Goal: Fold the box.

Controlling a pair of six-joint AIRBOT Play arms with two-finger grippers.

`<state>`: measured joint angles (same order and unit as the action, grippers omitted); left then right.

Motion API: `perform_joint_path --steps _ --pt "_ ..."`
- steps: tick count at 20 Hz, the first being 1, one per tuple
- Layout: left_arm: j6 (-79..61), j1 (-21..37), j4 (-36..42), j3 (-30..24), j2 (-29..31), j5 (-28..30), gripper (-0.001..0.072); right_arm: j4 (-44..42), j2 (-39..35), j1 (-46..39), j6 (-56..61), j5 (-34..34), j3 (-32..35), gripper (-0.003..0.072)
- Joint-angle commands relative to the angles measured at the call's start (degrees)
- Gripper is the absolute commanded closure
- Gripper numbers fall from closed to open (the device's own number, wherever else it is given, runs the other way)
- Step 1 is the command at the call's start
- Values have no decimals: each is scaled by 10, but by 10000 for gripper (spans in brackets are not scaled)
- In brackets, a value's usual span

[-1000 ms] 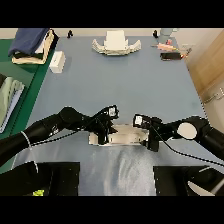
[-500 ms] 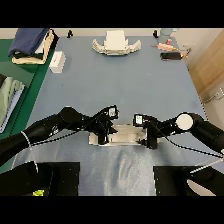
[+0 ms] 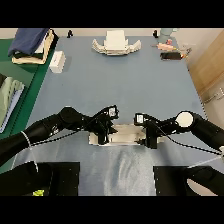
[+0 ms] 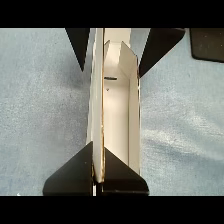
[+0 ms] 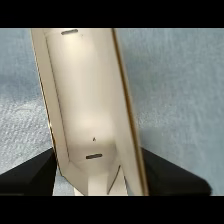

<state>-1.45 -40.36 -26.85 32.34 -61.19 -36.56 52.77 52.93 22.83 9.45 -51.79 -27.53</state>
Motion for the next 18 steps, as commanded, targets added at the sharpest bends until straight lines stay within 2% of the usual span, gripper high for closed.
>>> perform_joint_path --steps 1,4,18 --pt "0 0 0 0 0 0 694 -82 24 -54 -127 -72 0 -34" --pt "0 0 0 0 0 0 694 -98 45 -82 -172 -108 0 -34" --pt "0 0 0 0 0 0 694 -72 74 -78 -149 -68 0 -25"
